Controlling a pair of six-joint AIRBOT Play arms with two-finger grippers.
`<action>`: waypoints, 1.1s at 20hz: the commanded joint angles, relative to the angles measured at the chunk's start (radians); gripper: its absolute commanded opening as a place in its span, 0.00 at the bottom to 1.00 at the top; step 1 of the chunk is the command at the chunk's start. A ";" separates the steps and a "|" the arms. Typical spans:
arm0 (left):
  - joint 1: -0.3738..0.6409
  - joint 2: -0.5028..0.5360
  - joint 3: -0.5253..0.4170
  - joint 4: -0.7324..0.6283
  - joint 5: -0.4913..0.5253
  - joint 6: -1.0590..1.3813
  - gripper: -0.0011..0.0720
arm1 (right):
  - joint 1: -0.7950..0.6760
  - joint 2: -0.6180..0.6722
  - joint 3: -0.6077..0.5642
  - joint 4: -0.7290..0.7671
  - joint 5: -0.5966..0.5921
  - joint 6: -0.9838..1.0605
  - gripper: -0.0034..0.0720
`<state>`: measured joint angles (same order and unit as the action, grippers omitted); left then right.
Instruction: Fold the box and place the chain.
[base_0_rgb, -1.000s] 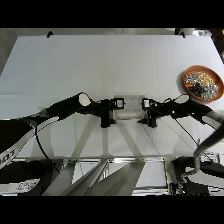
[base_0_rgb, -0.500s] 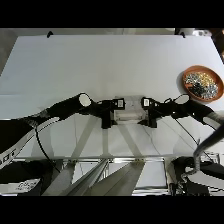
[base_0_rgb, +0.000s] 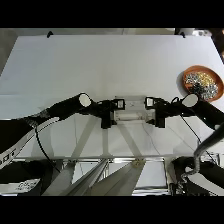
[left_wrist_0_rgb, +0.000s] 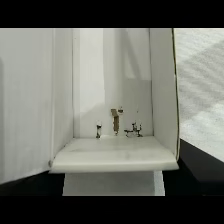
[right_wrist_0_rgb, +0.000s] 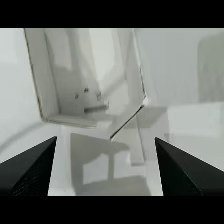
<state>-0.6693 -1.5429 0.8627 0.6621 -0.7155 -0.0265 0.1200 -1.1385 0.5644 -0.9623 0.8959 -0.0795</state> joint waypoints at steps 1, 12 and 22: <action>0.001 0.000 0.000 0.000 0.000 -0.001 0.55 | 0.000 0.096 0.001 -0.196 0.051 0.146 0.94; 0.001 0.000 0.000 0.000 0.000 -0.001 0.55 | 0.046 0.302 0.001 0.421 -0.164 0.151 0.05; 0.001 0.000 0.000 0.000 0.000 0.000 0.55 | 0.117 0.016 0.001 0.436 -0.429 0.267 0.05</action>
